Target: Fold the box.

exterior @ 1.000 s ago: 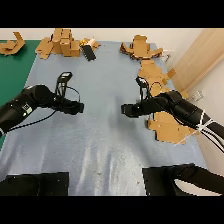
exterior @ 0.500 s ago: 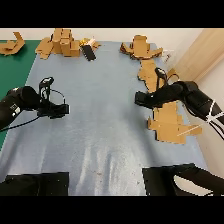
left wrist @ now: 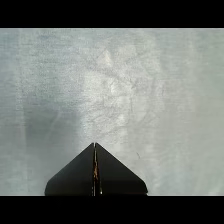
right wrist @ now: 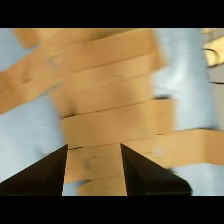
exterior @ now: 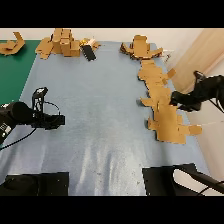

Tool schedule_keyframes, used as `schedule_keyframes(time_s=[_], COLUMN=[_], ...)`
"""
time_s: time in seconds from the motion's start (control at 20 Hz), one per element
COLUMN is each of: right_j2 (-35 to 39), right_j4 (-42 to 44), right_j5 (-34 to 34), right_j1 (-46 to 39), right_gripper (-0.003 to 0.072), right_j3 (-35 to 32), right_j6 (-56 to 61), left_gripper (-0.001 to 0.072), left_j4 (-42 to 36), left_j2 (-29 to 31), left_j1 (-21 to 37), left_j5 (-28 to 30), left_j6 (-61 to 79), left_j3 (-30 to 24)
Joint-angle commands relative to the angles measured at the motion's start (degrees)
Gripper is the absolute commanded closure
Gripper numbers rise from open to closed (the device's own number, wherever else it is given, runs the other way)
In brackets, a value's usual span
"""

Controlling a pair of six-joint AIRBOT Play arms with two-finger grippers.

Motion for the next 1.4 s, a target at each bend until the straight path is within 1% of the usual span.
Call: schedule_keyframes(time_s=[0.0, 0.05, 0.1, 0.2, 0.25, 0.4, 0.45, 0.5, 0.55, 0.6, 0.75, 0.9, 1.05, 1.1, 1.25, 1.3, 1.35], right_j2=[0.0, -0.1, -0.4, -1.9, -3.1, -6.4, -7.6, -8.7, -9.9, -11.0, -14.3, -17.0, -18.7, -18.9, -18.9, -18.8, -18.5], right_j4=[-10.6, -12.8, -12.3, -7.1, -6.1, -7.6, -7.9, -7.9, -7.8, -7.3, -6.1, -3.8, 1.2, 3.3, 12.0, 14.6, 17.1], right_j5=[-6.3, -7.8, -7.8, -7.2, -7.2, -7.3, -7.3, -7.2, -7.3, -7.3, -7.2, -6.2, -6.1, -6.4, -10.4, -12.4, -14.1], right_j1=[-11.6, -14.6, -17.2, -21.2, -22.3, -24.4, -25.0, -25.5, -26.1, -26.5, -26.6, -26.6, -26.6, -26.5, -26.5, -26.4, -26.2], right_gripper=[0.0162, 0.0162, 0.0161, 0.0162, 0.0131, 0.0132, 0.0131, 0.0131, 0.0132, 0.0132, 0.0132, 0.0132, 0.0133, 0.0155, 0.0493, 0.0547, 0.0547], right_j3=[2.0, 2.0, 2.0, 2.0, 2.0, 2.0, 2.0, 2.0, 2.0, 2.0, 2.0, 2.3, 2.3, 2.3, 2.3, 2.3, 2.3], right_j6=[-2.7, -3.1, -3.9, -9.1, -11.1, -12.7, -13.4, -14.4, -15.8, -16.8, -20.8, -23.6, -27.2, -29.1, -37.4, -39.0, -39.3], left_gripper=[0.0693, 0.0693, 0.0693, 0.0693, 0.0692, 0.0692, 0.0623, 0.0283, 0.0022, 0.0047, 0.0047, 0.0047, 0.0047, 0.0047, 0.0047, 0.0047, 0.0047], left_j4=[-3.2, -4.3, -5.2, -6.7, -7.3, -9.2, -10.1, -10.5, -11.3, -11.9, -14.2, -14.6, -14.8, -14.8, -14.8, -14.8, -14.8], left_j2=[1.9, 1.9, 1.9, 1.9, 1.9, 1.9, 1.9, 1.9, 1.9, 1.9, 1.9, 1.9, 1.9, 1.9, 1.9, 1.9, 1.9], left_j1=[0.0, 0.0, 0.0, 0.0, 0.0, -0.1, -0.1, -0.1, -0.1, -0.1, -0.1, -0.1, -0.1, -0.1, -0.1, -0.1, -0.1], left_j5=[-1.0, -0.9, -0.9, -1.0, -1.1, -1.8, -2.4, -3.0, -3.1, -3.1, -2.9, -2.9, -2.9, -2.9, -2.4, -2.0, -1.7], left_j6=[0.0, 0.2, 0.2, 0.2, 0.3, 0.5, 0.7, 0.7, 0.6, 0.6, 0.7, 0.7, 0.7, 0.7, 0.7, 0.7, 0.7], left_j3=[-0.7, -0.7, -0.7, -0.7, -0.7, -0.7, -0.7, -0.7, -0.7, -0.7, -0.7, -0.7, -0.7, -0.7, -0.7, -0.7, -0.7])
